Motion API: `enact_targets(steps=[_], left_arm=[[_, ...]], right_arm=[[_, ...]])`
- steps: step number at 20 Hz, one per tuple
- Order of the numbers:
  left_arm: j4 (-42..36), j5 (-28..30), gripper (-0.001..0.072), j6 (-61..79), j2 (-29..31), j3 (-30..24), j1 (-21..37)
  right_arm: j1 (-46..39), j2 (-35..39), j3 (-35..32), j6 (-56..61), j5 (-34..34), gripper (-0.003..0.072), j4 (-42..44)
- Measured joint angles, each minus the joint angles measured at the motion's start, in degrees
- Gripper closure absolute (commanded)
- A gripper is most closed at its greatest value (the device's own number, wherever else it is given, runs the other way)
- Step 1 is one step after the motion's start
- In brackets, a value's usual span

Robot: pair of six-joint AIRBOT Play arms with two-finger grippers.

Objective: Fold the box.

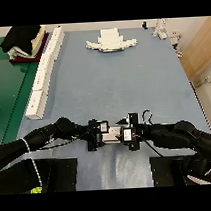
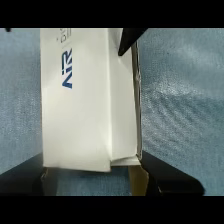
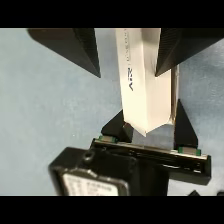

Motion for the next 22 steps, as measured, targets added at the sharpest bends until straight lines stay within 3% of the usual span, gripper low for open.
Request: enact_targets(steps=[22], left_arm=[[0.20,-0.31,0.0260,0.20,0.00,0.00,0.02]], right_arm=[[2.27,-2.01,-0.26,-0.17,-1.27,0.0158,2.45]])
